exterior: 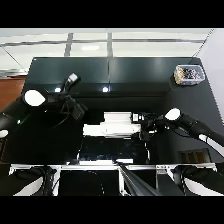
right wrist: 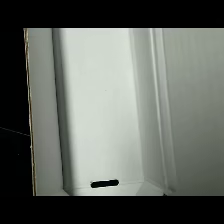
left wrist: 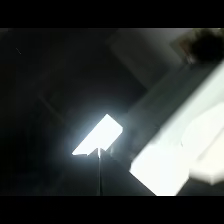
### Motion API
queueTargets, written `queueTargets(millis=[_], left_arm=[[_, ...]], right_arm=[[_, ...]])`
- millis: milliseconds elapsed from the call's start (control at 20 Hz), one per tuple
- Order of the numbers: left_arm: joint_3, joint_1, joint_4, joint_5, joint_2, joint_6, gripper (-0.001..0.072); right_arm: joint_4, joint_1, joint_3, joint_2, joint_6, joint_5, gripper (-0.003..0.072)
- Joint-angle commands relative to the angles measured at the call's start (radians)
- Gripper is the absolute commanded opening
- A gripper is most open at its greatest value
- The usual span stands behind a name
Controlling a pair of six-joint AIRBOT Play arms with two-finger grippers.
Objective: Fold the box and place the chain.
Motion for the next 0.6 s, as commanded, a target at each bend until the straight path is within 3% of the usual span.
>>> queueTargets(millis=[0, 100, 150, 300, 550], left_arm=[[-0.101, 0.003, -0.024, -0.229, 0.031, 0.445, 0.0074], [-0.144, -0.033, -0.026, -0.148, 0.026, 0.605, 0.0631], [-0.153, -0.053, -0.027, -0.068, 0.023, 0.625, 0.0709], [-0.148, -0.124, -0.028, 0.153, 0.001, 0.625, 0.0709], [-0.074, -0.168, -0.105, 0.080, -0.110, 0.637, 0.0702]], right_arm=[[0.000, 0.001, 0.000, 0.000, 0.000, 0.000, 0.0437], [0.000, 0.001, 0.000, 0.000, 0.000, 0.000, 0.0437], [0.000, 0.001, 0.000, 0.000, 0.000, 0.000, 0.0437], [0.000, 0.001, 0.000, 0.000, 0.000, 0.000, 0.0437], [0.000, 0.001, 0.000, 0.000, 0.000, 0.000, 0.0437]])
